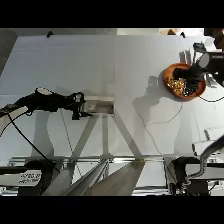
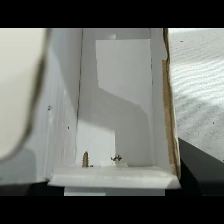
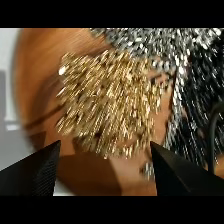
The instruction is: Fold the box and place the chain.
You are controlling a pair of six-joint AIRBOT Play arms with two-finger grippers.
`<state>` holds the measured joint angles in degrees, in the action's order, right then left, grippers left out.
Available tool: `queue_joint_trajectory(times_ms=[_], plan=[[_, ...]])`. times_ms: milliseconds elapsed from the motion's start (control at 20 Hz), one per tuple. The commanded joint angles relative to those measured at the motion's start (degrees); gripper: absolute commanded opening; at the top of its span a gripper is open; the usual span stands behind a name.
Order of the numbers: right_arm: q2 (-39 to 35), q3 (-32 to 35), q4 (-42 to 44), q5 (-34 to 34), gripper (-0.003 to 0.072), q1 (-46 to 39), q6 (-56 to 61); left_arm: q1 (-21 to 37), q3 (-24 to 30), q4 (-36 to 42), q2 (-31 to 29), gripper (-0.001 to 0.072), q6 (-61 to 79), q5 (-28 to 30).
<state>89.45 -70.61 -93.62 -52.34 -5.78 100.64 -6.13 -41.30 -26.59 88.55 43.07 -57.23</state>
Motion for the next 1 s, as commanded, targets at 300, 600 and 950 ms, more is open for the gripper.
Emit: queue_joint_trajectory(times_ms=[300,600,950], plan=[[6.75,-0.04,-0.28,5.16,0.0014,-1.11,-2.43,-0.02,-0.02,0.0,-0.04,0.0341,0.0,0.0],[-4.24,0.02,-2.38,-0.07,0.0009,2.29,-5.51,-0.04,-0.02,0.02,-0.04,0.0341,0.0,0.0],[-26.32,15.17,-3.48,-2.36,0.0007,11.43,-8.17,-0.02,-0.02,0.0,-0.04,0.0341,0.0,-0.24]])
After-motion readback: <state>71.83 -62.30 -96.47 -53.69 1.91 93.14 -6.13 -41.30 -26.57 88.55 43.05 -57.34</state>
